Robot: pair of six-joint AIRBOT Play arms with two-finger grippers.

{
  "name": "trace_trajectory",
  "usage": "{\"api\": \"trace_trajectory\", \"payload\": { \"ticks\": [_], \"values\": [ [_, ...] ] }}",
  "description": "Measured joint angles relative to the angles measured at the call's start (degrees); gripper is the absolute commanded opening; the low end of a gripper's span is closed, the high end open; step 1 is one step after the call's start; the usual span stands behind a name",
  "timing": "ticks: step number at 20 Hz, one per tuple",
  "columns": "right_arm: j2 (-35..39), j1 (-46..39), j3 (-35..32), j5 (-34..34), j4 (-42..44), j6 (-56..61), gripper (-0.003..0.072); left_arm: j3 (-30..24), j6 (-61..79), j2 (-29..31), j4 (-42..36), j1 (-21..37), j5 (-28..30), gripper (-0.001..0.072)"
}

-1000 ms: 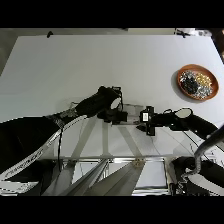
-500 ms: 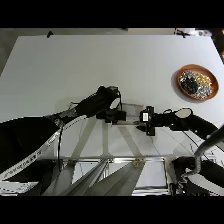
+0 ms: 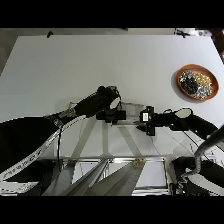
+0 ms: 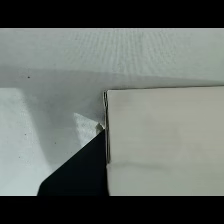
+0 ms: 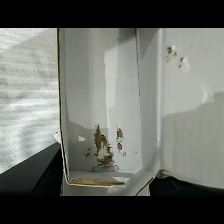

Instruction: Fold the box and place the chain.

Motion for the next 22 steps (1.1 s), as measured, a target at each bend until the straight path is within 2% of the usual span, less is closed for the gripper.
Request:
{"api": "trace_trajectory", "payload": {
  "ticks": [2,3,4,6,7,11,12,14,15,19,22],
  "values": [
    [0.0,0.0,0.0,-0.02,0.0,0.02,0.0411,-0.17,-0.11,0.02,-0.02,-0.07,0.22,0.0016],
    [0.0,0.0,0.0,-0.02,0.0,0.04,0.0411,-0.31,-0.17,0.04,-0.02,-0.11,0.35,0.0047],
    [0.0,0.0,0.0,-0.02,0.0,0.04,0.0411,-0.44,-0.22,0.07,-0.02,-0.15,0.48,0.0109],
    [0.0,0.0,0.0,-0.02,0.0,0.0,0.0411,-0.59,-0.13,0.26,-0.68,-0.35,1.14,0.0375],
    [0.0,0.02,0.0,-0.07,0.02,0.0,0.0411,-0.72,0.52,0.61,-0.74,-0.39,1.38,0.0417],
    [0.0,0.02,0.0,-0.07,0.04,0.02,0.0411,-2.36,5.51,4.33,2.45,-0.26,3.15,0.0425],
    [0.0,0.02,0.0,-0.07,0.04,0.02,0.0411,-3.06,6.95,5.66,2.64,-0.09,3.54,0.0471],
    [0.0,0.02,0.0,-0.07,0.04,0.02,0.0411,-5.09,11.34,8.79,3.61,0.48,4.39,0.0476],
    [0.0,0.02,0.0,-0.07,0.04,0.04,0.0411,-6.49,14.27,10.67,3.93,0.81,4.68,0.0516],
    [0.0,0.02,0.0,-0.04,0.04,0.04,0.0411,-12.74,26.86,20.06,3.93,2.69,6.32,0.05],
    [0.0,0.02,0.0,-0.02,0.04,0.04,0.0411,-17.38,39.15,29.29,3.87,5.38,10.47,0.05]
  ]
}}
